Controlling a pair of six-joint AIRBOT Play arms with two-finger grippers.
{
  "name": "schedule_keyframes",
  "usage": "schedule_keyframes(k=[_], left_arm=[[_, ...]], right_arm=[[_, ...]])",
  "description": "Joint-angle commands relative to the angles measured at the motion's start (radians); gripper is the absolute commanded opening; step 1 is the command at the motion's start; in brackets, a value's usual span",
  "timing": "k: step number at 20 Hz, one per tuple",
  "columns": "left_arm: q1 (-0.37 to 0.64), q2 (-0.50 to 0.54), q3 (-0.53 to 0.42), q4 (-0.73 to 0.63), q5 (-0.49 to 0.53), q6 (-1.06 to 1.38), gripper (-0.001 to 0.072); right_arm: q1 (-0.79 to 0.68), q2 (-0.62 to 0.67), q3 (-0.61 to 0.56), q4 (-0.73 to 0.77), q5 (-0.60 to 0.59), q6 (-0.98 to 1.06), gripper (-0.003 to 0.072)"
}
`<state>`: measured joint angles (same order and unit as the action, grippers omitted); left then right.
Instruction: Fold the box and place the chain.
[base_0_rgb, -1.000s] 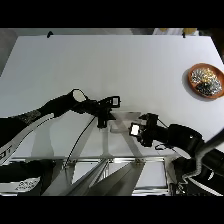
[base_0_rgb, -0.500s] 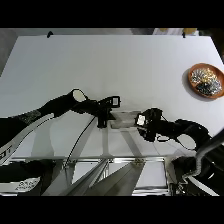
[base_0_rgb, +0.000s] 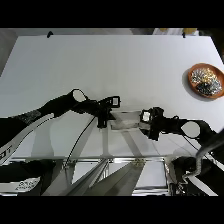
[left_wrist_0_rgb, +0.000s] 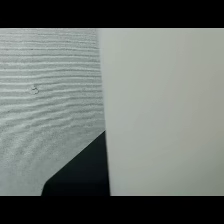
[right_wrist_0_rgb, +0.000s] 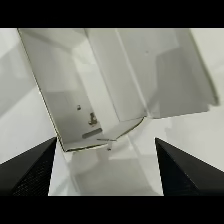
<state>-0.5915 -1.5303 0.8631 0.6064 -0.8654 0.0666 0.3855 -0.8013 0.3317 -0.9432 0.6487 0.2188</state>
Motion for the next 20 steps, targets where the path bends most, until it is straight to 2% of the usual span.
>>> schedule_keyframes(k=[1,10,15,20], left_arm=[[0.0,0.0,0.0,0.0,0.001,0.0,0.001],[0.0,0.0,0.0,0.0,0.001,0.0,0.001],[0.0,0.0,0.0,0.0,0.001,0.0,0.001],[0.0,0.0,0.0,0.0,0.001,0.0,0.001]], right_arm=[[-0.064,-0.072,0.001,0.13,0.023,-0.175,0.0677],[-0.12,-0.11,0.001,0.272,0.023,-0.431,0.068],[-0.149,-0.113,0.001,0.347,0.094,-0.531,0.0686],[-0.149,-0.213,0.001,0.4,0.133,-0.562,0.0686]])
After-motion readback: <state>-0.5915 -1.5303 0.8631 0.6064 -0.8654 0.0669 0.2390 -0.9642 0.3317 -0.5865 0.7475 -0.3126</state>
